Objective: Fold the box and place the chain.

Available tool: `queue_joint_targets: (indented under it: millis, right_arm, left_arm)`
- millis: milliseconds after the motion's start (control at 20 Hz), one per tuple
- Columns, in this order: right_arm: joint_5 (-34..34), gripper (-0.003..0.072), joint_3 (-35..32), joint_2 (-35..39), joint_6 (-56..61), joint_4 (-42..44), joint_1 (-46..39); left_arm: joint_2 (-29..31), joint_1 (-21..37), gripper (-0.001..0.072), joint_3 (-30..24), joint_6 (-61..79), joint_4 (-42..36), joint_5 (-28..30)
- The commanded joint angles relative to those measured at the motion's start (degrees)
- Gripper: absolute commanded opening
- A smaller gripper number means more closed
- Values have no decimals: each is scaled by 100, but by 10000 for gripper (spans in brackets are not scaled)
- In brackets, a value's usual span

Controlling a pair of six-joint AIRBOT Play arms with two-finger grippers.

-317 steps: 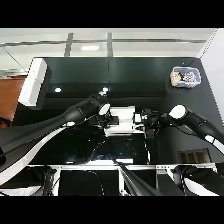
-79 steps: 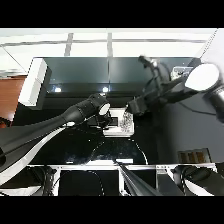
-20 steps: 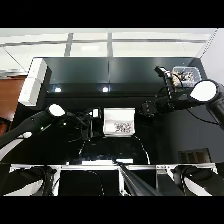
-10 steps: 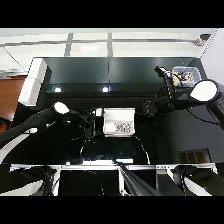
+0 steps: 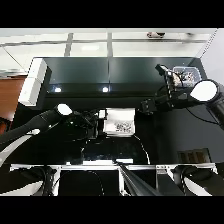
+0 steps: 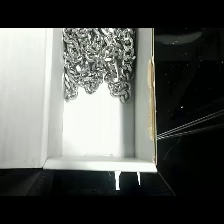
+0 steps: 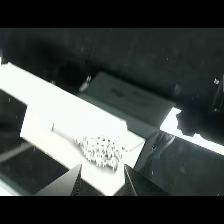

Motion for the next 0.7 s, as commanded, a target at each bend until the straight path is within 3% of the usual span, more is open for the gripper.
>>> queue_joint_targets:
  millis: [0, 50, 100, 300, 500, 650]
  right_arm:
    - [-1036, 351, -4, -20, 0, 2, -2]
    - [-1447, 643, -4, -74, 0, 4, -2]
    - [-1696, 701, -4, -173, -15, -2, -4]
    - [-1738, 701, -4, -901, -647, 144, -2]
    - [-964, 700, -2, -1279, -3407, 1311, -2]
    - [-354, 700, 37, -1222, -4865, 1279, -9]
  left_arm:
    - [-4, -15, 406, 7, -7, -20, 55]
    - [-4, -13, 406, 7, -7, -20, 52]
    - [-4, -13, 406, 7, -7, -20, 52]
    - [-4, -13, 406, 7, -7, -20, 55]
    - [-4, -13, 406, 7, -7, -20, 55]
    - [-4, -13, 407, 7, -7, -20, 57]
